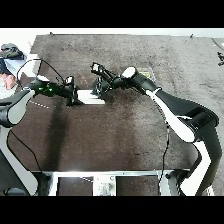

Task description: Fold the box and place the chain.

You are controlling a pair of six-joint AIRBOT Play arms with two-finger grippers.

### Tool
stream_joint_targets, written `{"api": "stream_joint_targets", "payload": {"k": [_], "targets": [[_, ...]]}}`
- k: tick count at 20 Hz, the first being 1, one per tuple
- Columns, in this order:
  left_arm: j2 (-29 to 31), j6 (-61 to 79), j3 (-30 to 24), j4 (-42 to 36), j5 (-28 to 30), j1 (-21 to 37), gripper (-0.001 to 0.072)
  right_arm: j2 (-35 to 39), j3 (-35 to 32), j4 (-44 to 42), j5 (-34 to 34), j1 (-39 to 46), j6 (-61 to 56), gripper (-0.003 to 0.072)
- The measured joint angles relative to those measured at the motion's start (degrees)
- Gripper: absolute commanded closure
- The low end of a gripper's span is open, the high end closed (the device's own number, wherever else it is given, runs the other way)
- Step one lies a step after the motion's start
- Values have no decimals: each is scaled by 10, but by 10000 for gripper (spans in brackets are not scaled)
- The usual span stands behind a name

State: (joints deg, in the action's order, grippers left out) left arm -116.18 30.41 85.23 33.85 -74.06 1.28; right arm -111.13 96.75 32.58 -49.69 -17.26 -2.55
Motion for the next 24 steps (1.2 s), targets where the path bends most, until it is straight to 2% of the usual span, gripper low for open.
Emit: {"api": "stream_joint_targets", "payload": {"k": [2, 6, 7, 8, 24], "targets": [[0, 0, 0, 0, 0, 0, 411, 0, 2, 1, 4, 0, 0, 441], [0, 0, 0, 0, 0, 0, 411, 0, 11, 3, 8, -1, 0, 443], [0, 0, 0, 0, 0, 0, 411, 0, 12, 4, 8, -2, 0, 517], [0, 0, 0, 0, 0, 0, 411, 0, 13, 8, 7, -4, 0, 526], [0, 0, 0, 0, 0, 0, 411, 0, 14, 95, -10, -25, -41, 527]]}}
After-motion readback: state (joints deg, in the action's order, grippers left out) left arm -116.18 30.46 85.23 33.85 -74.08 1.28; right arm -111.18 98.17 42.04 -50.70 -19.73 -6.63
